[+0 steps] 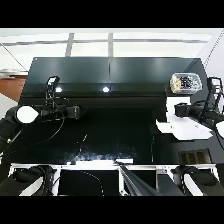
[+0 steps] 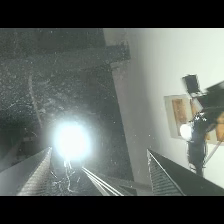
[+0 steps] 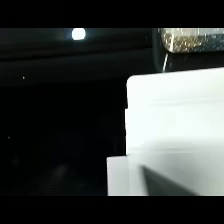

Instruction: Fold the box and place the chain.

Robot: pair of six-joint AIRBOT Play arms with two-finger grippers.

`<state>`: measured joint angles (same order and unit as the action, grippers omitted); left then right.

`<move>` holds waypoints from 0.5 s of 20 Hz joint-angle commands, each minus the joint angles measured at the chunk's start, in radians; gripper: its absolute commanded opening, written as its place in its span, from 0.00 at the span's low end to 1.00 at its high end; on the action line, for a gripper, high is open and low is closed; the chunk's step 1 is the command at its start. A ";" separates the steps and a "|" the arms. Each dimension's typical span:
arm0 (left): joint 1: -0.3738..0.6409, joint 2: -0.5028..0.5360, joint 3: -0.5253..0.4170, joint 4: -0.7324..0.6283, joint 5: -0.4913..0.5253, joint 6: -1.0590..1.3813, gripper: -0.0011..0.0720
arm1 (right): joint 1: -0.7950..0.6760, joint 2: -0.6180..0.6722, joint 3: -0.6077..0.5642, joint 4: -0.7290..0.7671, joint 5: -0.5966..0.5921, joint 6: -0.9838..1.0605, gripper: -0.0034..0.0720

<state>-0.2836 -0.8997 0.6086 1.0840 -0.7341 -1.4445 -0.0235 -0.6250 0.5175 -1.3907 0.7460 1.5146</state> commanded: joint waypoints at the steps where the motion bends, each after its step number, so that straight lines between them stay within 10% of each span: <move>1: 0.000 -0.005 0.001 0.000 0.000 0.000 0.99 | -0.029 -0.012 0.014 -0.173 -0.079 0.111 0.98; 5: 0.000 -0.005 0.001 -0.004 -0.001 -0.001 0.99 | -0.453 -0.192 0.152 -0.471 -0.094 0.386 0.98; 10: 0.000 -0.005 0.001 -0.004 0.000 0.000 0.99 | -0.995 -0.490 0.389 0.035 0.050 0.048 0.98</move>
<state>-0.2836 -0.9035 0.6086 1.0801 -0.7345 -1.4452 -0.7605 -0.9657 0.7845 -1.6062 0.7052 1.7645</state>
